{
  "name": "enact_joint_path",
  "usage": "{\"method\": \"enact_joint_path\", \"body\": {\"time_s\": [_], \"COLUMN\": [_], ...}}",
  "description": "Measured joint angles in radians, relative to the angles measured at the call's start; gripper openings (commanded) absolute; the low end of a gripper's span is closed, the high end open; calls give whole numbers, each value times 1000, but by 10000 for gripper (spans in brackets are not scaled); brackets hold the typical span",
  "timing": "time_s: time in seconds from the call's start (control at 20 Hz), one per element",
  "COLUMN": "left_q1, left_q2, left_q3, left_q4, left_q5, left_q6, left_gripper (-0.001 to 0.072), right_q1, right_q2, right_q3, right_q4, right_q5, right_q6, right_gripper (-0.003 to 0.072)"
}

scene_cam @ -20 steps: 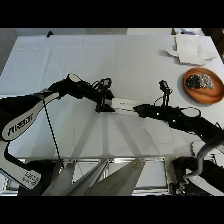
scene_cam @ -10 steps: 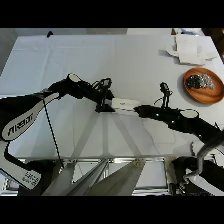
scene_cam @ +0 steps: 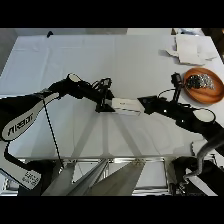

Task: Fold the box and place the chain.

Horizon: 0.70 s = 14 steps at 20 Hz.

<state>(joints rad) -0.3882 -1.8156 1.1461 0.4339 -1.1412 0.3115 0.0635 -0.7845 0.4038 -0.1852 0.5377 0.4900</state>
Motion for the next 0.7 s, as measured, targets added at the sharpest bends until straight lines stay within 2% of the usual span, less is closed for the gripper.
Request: {"method": "enact_joint_path", "body": {"time_s": [0.15,0.35,0.5,0.7], "left_q1": [0,0,0,0], "left_q2": [0,0,0,0], "left_q3": [0,0,0,0], "left_q4": [0,0,0,0], "left_q5": [0,0,0,0], "left_q6": [1,2,2,2], "left_gripper": [141,141,141,140], "right_q1": [-27,-108,-179,-263], "right_q2": [100,163,177,178], "right_q3": [45,77,84,88], "right_q4": [-143,-442,-732,-1081], "right_q5": [-68,-106,-48,105], "right_q6": [24,220,447,660], "right_gripper": [8,8,9,10]}}
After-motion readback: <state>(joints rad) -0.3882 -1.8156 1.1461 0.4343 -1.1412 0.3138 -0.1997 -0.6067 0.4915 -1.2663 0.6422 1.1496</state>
